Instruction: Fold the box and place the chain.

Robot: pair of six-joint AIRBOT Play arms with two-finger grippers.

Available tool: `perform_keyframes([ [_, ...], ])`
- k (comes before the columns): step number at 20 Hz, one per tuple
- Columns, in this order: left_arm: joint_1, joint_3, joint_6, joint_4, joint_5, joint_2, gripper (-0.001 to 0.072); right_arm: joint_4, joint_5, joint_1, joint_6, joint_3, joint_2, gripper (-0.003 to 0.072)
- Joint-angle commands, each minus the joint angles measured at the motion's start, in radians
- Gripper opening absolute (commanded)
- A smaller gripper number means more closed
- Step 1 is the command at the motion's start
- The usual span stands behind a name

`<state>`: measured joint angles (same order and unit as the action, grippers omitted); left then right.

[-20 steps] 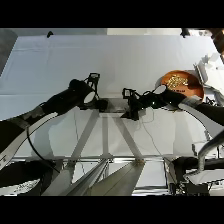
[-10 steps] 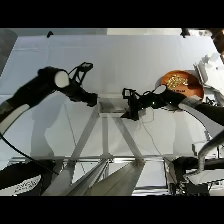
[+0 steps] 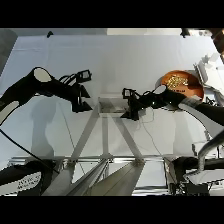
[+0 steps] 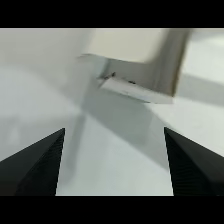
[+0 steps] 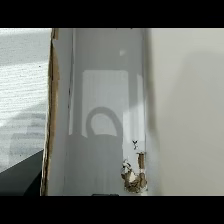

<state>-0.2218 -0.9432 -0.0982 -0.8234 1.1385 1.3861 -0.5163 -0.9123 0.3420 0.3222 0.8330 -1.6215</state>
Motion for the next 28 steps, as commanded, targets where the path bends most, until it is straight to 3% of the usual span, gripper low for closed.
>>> perform_keyframes([
  [1,0.042,0.028,0.401,0.157,0.026,0.056,0.0713,0.0,0.0,0.0,0.0,0.0,0.001,0.0518],
  [4,0.037,0.028,0.556,0.232,0.044,0.114,0.0713,0.0,0.0,0.0,0.0,0.0,0.001,0.0518],
  [9,0.033,0.028,0.576,0.243,0.044,0.185,0.0713,0.0,0.0,0.0,0.0,0.0,0.001,0.0518],
  [28,-0.004,0.028,0.578,0.309,0.016,0.249,0.0711,0.0,0.0,0.0,0.0,0.0,0.001,0.0518],
])
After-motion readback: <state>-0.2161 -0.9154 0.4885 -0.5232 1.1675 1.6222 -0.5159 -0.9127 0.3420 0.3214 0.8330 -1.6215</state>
